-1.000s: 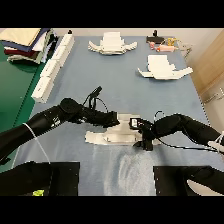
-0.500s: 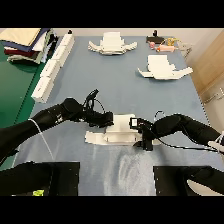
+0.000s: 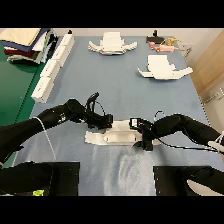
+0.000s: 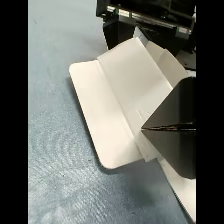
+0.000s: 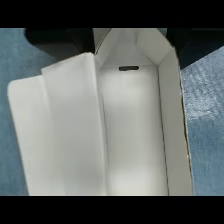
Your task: Fold the box.
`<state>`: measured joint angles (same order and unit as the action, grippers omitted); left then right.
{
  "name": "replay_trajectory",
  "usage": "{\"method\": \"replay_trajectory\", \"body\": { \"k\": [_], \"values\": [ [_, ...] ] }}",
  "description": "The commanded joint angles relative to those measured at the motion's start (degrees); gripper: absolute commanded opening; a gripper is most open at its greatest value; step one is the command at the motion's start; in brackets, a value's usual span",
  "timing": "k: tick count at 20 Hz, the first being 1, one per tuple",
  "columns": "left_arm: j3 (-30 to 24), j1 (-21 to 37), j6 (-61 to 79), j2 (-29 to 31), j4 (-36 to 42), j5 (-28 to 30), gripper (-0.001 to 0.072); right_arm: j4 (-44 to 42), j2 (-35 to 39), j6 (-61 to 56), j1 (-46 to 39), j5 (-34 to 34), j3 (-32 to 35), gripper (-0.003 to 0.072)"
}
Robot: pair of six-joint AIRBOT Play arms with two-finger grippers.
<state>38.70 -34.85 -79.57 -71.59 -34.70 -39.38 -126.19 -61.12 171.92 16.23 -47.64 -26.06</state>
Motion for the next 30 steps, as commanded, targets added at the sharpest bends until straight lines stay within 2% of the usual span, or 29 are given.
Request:
{"method": "replay_trajectory", "body": {
  "k": [1,5,7,10,13,14,15,16,19,23,28,30],
  "values": [
    [0.09,-0.04,2.62,0.81,-0.04,-0.46,0.0012,0.00,0.02,-0.04,0.04,0.00,-0.07,0.0497],
    [0.11,1.92,10.64,9.55,-0.98,-4.00,0.0012,0.00,0.02,-0.04,0.04,0.00,-0.07,0.0496],
    [0.09,3.65,11.52,16.37,-7.06,-8.44,0.0012,0.00,0.02,-0.04,0.04,0.00,-0.07,0.0497],
    [-0.24,4.20,12.57,26.80,-20.24,-16.98,0.0012,0.00,0.02,-0.04,0.04,0.00,-0.07,0.0497],
    [-2.60,4.11,24.55,36.33,-22.36,-21.86,0.0014,0.00,0.02,-0.04,0.04,0.00,-0.07,0.0497],
    [-3.87,4.11,27.93,38.75,-22.36,-21.94,0.0094,0.00,0.02,-0.04,0.04,0.00,-0.04,0.0497],
    [-5.07,4.11,30.80,40.26,-22.32,-21.73,0.0534,0.00,0.02,-0.04,0.04,0.00,-0.07,0.0497],
    [-6.49,4.11,32.00,40.98,-22.36,-20.70,0.0686,0.00,0.02,-0.04,0.04,0.00,-0.07,0.0497],
    [-9.73,4.11,40.89,39.54,-22.14,-19.19,0.0685,0.00,0.02,-0.04,0.04,0.02,-0.04,0.0497],
    [-12.79,4.11,52.52,34.40,-20.76,-11.74,0.0684,0.00,0.02,-0.04,0.04,0.00,-0.07,0.0497],
    [-13.38,4.22,69.22,27.76,-16.85,-10.29,0.0683,-0.02,0.02,-0.04,0.04,0.00,-0.07,0.0497],
    [-14.34,4.11,75.45,25.73,-12.92,-8.35,0.0683,0.00,0.02,-0.04,0.04,0.00,-0.04,0.0497]
  ]
}}
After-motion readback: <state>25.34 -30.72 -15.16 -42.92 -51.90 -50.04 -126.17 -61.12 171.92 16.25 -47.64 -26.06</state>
